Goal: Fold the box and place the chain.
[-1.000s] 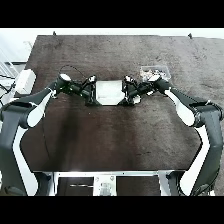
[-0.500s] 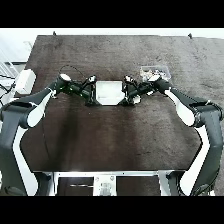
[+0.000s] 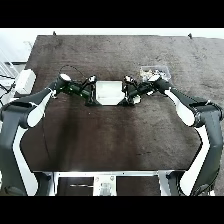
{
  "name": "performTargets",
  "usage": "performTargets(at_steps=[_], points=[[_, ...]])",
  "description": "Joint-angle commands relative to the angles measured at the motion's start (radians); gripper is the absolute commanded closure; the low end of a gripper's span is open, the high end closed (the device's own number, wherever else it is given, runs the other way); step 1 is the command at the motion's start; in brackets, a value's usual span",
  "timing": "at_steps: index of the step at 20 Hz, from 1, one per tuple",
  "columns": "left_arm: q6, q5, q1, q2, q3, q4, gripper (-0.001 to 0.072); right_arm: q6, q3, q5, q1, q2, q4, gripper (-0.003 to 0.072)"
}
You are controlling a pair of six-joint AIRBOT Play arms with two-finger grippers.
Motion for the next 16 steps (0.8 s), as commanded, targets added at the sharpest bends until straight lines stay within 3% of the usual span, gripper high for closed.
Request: performTargets(at_steps=[1,6,7,8,16], points=[[0.0,0.001,0.0,0.0,0.0,0.0,0.0238,0.0,0.001,0.0,0.0,0.0,0.001,0.0105],[0.0,0.001,0.0,0.0,0.0,0.0,0.0238,0.0,0.001,0.0,0.001,0.001,0.01,0.0105],[0.0,0.001,0.0,0.0,0.0,0.0,0.0238,0.001,0.003,0.001,-0.001,0.002,0.013,0.0077],[0.0,0.0,0.0,0.0,0.0,0.0,0.0238,0.023,0.004,0.002,-0.005,0.006,0.008,-0.0034],[0.0,0.0,0.0,0.0,0.0,0.0,0.0238,0.083,0.004,0.053,-0.077,0.09,-0.101,-0.0034]])
